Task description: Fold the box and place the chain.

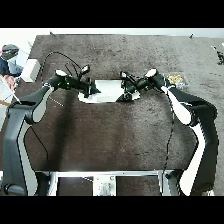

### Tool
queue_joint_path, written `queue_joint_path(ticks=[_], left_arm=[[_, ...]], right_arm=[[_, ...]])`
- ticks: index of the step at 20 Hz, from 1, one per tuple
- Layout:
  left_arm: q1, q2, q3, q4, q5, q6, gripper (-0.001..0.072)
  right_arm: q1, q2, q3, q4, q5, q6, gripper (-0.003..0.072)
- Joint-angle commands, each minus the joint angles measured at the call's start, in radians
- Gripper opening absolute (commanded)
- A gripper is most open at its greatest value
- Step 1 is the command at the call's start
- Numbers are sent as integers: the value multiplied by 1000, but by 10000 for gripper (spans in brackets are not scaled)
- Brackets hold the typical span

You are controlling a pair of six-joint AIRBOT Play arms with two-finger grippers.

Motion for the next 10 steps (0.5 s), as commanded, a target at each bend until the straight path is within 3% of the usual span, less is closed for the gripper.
queue_joint_path(ticks=[1,2,3,10], left_arm=[[1,0,1,-10,-3,-10,30],[1,0,1,-22,-6,-10,288],[1,0,3,-38,-18,-10,348],[106,78,48,-76,-217,-21,348]], right_arm=[[0,-1,0,0,0,0,413],[0,-1,0,0,0,0,413],[0,-1,0,0,0,0,413],[0,-1,0,0,0,0,413]])
